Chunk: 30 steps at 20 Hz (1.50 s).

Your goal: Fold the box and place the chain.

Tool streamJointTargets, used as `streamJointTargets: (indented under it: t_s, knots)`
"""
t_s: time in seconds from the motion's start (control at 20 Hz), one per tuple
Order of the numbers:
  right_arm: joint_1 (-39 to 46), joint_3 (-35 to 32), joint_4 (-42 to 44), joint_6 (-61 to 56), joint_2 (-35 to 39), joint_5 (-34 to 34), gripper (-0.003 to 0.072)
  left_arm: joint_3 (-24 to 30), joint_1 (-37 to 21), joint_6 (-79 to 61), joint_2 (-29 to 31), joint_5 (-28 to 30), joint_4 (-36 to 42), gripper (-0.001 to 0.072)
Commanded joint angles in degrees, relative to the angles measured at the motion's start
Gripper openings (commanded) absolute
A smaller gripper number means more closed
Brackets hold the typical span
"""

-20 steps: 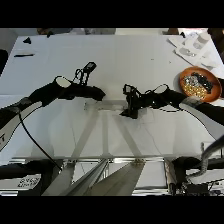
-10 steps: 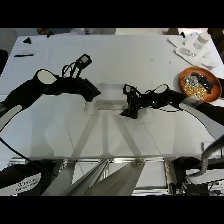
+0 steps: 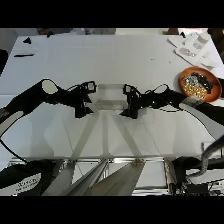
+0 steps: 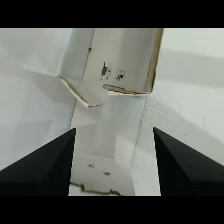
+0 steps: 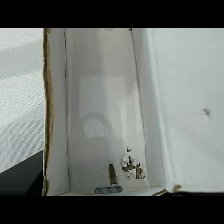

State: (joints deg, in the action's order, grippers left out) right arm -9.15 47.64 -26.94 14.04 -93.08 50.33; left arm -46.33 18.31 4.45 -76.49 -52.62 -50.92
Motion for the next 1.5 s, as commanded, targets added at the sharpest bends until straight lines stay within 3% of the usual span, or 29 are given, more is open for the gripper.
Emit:
streamJointTargets:
  t_s: [0.0,0.15,0.25,0.6,0.65,0.85,0.95,1.3,1.4,1.45]
  knots:
    - [-0.02,-0.02,0.0,-0.02,0.04,0.02,0.0397,1.11,-0.04,-14.47,-1.33,1.9,5.55,0.0535]
    - [0.0,-0.02,0.0,-0.02,0.04,0.02,0.0397,1.11,-0.04,-19.41,-2.64,3.87,9.9,0.053]
    - [0.0,-0.02,0.0,-0.02,0.04,0.02,0.0397,1.11,0.0,-19.71,-3.69,3.37,9.94,0.0487]
    - [0.0,-0.02,0.0,-0.02,0.04,0.02,0.0397,1.11,0.0,-26.32,-4.87,1.01,10.4,0.0471]
    - [-0.02,-0.02,0.0,-0.02,0.04,0.02,0.0397,1.11,0.0,-27.23,-4.87,1.9,10.4,0.0408]
    - [0.0,-0.02,0.0,-0.02,0.04,0.02,0.0397,1.11,0.0,-27.47,-4.92,5.64,11.8,0.0379]
    - [0.0,-0.02,0.0,-0.02,0.04,0.02,0.0397,1.11,0.0,-27.61,-5.22,5.79,13.22,0.0267]
    - [0.0,-0.02,0.0,-0.02,0.04,0.02,0.0397,1.11,0.02,-27.63,-5.64,2.54,15.74,0.0262]
    - [0.0,-0.02,0.0,-0.02,0.04,0.04,0.0397,1.11,0.02,-27.63,-5.64,2.49,15.76,0.0091]
    - [0.0,-0.02,0.0,-0.02,0.04,0.02,0.0397,1.11,0.02,-27.63,-5.7,2.51,15.76,0.0058]
